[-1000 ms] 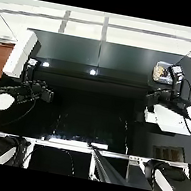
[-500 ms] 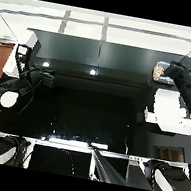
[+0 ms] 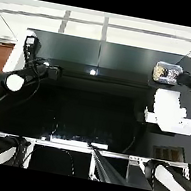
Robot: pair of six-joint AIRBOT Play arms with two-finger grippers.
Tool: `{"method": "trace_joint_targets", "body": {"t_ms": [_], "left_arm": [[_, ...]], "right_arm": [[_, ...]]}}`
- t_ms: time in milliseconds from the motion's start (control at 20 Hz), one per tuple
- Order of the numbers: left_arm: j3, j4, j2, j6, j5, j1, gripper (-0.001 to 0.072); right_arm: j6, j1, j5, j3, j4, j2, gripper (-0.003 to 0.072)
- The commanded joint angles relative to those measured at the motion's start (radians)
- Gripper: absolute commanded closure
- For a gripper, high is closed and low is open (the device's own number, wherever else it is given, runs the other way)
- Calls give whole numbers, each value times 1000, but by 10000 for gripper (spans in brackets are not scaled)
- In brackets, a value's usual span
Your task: Fold the box and place the chain.
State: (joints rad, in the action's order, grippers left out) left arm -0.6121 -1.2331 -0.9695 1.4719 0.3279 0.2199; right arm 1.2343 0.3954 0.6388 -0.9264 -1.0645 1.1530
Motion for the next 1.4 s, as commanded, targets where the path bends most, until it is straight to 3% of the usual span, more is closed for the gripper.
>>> {"method": "trace_joint_targets", "body": {"t_ms": [0,100,250,450,550,650,800,950,1150,1350], "left_arm": [[-36,3,-16,92,107,-52,0],[-36,-1,-19,92,193,-81,1],[-35,-39,-26,92,291,-92,1],[-35,-42,-26,92,328,-92,1],[-35,-42,-26,92,327,-92,1],[-35,-42,-28,92,328,-92,1],[-35,-42,-28,92,328,-92,1],[-35,-41,-28,92,328,-92,1],[-35,-42,-28,92,328,-92,1],[-35,-41,-28,92,328,-92,1]], "right_arm": [[90,217,154,-118,-410,77,-32],[90,303,119,-122,-480,77,-27],[91,377,106,-121,-445,77,-27],[129,423,98,-141,-594,122,-28],[158,462,177,-201,-611,200,-28],[124,506,280,-243,-533,286,-27],[-134,552,402,-243,-288,371,-27],[-310,557,447,-243,-120,386,-26],[-377,560,556,-242,-95,396,-26],[-378,560,558,-242,-82,376,-26]]}}
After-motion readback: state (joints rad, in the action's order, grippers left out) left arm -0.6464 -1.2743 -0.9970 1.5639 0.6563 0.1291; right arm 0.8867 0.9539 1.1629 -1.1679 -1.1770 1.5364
